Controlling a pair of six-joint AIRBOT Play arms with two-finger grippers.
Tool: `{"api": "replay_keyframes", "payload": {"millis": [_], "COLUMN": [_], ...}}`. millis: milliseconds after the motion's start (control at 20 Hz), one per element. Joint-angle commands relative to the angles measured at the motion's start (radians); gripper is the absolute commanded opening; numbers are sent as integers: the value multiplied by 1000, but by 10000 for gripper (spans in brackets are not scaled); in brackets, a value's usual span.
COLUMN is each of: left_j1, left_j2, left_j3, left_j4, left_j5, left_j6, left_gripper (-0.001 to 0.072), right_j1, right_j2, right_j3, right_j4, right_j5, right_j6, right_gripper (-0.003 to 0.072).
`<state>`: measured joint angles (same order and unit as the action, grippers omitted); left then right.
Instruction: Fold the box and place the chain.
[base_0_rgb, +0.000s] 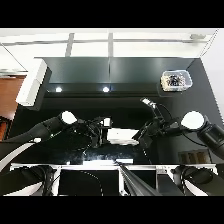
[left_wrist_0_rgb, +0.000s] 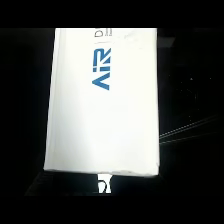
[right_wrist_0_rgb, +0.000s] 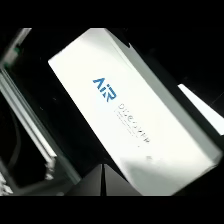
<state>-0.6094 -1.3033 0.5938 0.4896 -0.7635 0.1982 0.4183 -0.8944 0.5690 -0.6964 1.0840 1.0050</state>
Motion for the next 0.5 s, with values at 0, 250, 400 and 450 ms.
{"api": "replay_keyframes", "payload": {"millis": [0,250,400,450], "left_j1": [0,0,0,0], "left_j2": [-1,-1,-1,-1], "left_j3": [1,1,1,1], "left_j4": [0,0,0,0], "left_j5": [1,1,1,1], "left_j6": [0,0,0,0], "left_gripper": [332,332,333,332], "right_j1": [-4,-4,-3,-3], "right_j2": [-3,-25,-95,-118], "right_j3": [-78,-140,-140,-140], "right_j4": [240,305,303,299], "right_j5": [-79,-213,-211,-213], "right_j6": [185,190,191,191], "right_gripper": [18,19,19,18]}}
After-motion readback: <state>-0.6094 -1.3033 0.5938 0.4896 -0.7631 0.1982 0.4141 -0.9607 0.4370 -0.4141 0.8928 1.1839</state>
